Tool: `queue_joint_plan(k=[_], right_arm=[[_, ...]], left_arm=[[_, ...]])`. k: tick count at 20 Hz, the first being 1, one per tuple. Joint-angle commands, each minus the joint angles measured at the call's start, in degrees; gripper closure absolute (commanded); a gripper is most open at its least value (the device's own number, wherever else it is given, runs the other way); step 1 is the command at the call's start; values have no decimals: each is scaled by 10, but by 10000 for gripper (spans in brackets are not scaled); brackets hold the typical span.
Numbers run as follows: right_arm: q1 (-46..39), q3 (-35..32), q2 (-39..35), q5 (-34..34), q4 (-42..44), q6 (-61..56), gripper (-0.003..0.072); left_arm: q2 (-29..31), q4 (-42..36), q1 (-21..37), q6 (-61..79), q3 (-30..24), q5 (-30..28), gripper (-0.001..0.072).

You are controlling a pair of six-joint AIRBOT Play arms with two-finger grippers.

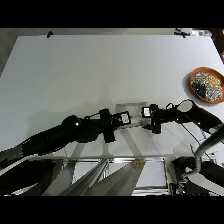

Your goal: Fold the box and place the chain.

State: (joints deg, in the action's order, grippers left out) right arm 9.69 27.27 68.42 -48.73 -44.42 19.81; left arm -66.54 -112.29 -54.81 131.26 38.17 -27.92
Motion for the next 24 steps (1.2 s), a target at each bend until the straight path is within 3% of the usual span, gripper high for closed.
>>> queue_joint_plan(k=[1, 6, 10, 12, 14, 19, 24], right_arm=[[0, 0, 0, 1, 0, 0, 253], [0, 0, 0, 1, 0, 0, 253], [0, 0, 0, 1, 0, 0, 253], [0, 0, 0, 1, 0, 0, 253], [0, 0, 0, 1, 0, 0, 253], [0, 0, 0, 1, 0, 0, 253], [0, 0, 0, 1, 0, 0, 253]], left_arm=[[52, -2, 26, -47, 0, -84, 702], [189, 5, 109, -202, 0, -118, 705], [225, 80, 220, -427, 0, -240, 706], [204, 75, 267, -469, 0, -285, 706], [165, 28, 288, -468, -2, -273, 703], [11, -111, 272, -418, -2, -233, 703], [-31, -131, 227, -410, -2, -189, 706]])
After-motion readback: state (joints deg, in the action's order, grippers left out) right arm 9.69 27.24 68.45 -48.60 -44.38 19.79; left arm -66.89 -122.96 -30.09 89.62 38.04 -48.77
